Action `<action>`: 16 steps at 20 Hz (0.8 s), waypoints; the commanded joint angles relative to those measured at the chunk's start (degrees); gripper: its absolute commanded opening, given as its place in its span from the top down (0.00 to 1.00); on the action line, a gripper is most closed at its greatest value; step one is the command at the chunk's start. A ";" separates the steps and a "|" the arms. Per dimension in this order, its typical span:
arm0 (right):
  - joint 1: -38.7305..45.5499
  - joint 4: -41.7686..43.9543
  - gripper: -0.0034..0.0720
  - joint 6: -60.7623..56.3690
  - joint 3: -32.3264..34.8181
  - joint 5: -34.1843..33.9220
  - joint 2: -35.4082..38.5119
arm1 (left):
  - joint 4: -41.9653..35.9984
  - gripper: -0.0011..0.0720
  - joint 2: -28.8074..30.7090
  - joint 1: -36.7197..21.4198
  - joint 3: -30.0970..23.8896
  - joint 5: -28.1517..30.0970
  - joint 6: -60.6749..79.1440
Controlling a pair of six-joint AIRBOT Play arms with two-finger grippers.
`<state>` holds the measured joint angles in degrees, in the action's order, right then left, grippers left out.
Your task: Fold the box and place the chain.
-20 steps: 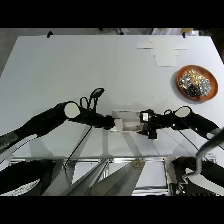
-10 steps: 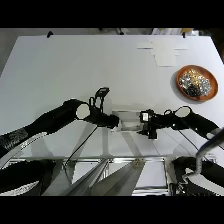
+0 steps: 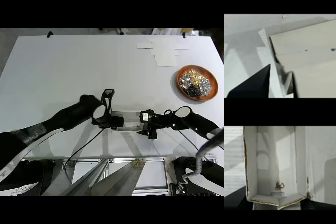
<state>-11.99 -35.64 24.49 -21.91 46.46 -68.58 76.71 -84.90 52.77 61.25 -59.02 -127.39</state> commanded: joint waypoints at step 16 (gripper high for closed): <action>0.02 0.02 0.50 -0.02 0.02 0.02 0.02 | 6.51 0.85 -8.07 3.39 6.49 -6.75 -16.79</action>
<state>-11.99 -35.64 24.49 -21.91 46.46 -68.58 83.05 -92.55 55.96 67.70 -65.43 -141.99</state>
